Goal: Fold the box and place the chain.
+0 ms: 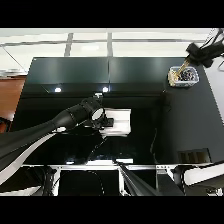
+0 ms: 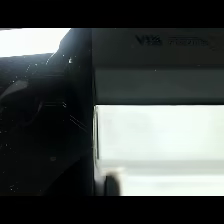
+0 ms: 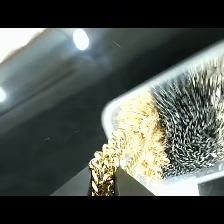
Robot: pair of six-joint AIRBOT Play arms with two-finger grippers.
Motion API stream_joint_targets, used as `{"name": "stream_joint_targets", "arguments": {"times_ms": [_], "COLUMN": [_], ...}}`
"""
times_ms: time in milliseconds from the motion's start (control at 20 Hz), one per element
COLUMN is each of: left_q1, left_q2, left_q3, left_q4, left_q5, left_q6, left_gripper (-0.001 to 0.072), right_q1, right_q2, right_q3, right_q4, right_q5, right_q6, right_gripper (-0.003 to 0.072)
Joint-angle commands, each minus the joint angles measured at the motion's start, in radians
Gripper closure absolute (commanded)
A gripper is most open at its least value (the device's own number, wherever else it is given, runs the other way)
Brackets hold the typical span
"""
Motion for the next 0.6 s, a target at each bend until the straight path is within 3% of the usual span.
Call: {"name": "stream_joint_targets", "arguments": {"times_ms": [0,350,550], "left_q1": [0.000,0.000,0.000], "left_q2": [0.000,0.000,0.000], "left_q3": [0.000,0.000,0.000], "left_q4": [0.000,0.000,0.000], "left_q5": [0.000,0.000,-0.001], "left_q6": [0.000,0.000,0.000], "left_gripper": [0.0680,0.0680,0.0680], "right_q1": [-0.002,-0.002,0.008], "right_q2": [0.204,0.511,0.600], "right_q3": [0.001,0.001,0.001], "right_q4": [0.031,0.131,0.249], "right_q5": [0.020,0.029,0.133], "right_q6": [-0.163,-0.231,-0.258], "right_gripper": [0.0676,0.0676,0.0675]}}
